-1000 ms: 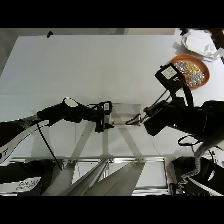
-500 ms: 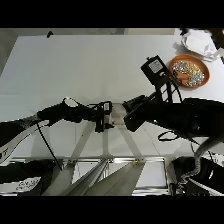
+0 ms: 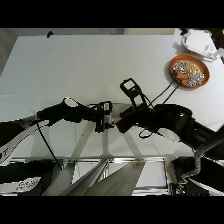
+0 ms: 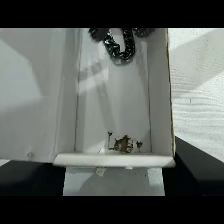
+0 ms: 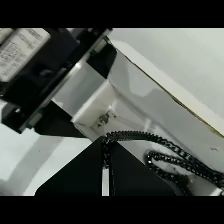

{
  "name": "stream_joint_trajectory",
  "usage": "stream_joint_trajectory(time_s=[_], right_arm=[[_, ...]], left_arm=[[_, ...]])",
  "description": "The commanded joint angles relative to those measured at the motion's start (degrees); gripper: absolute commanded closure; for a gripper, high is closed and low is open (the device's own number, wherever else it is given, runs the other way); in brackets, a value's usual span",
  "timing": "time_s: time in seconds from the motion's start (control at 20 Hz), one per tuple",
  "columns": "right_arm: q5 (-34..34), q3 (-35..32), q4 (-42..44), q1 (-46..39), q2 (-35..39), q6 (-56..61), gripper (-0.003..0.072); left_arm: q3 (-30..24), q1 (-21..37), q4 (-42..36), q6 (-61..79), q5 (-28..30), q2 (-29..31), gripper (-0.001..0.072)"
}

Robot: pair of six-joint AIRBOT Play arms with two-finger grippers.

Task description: Fold the box and place the chain.

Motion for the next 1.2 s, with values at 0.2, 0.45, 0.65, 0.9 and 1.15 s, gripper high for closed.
stream_joint_trajectory(time_s=[0.2,0.45,0.65,0.9,1.15], right_arm=[[-9.53,-2.51,2.67,0.07,-11.39,0.2,0.0663],[-9.46,-2.51,2.78,0.0,-11.28,0.22,0.044],[-5.92,-2.21,1.84,0.0,-6.82,0.22,0.0441],[10.49,-2.1,-7.39,-6.4,7.48,5.66,0.0447],[15.82,-2.12,-18.08,-24.74,14.69,10.25,0.0445]], left_arm=[[0.0,0.0,0.02,0.0,0.02,0.0,0.0384],[0.0,0.0,0.0,0.0,0.02,0.0,0.0384],[0.0,0.0,0.02,0.0,0.0,0.0,0.0384],[0.0,0.0,0.02,0.0,0.0,0.0,0.0384],[0.0,0.0,0.02,0.0,0.02,0.0,0.0384]])
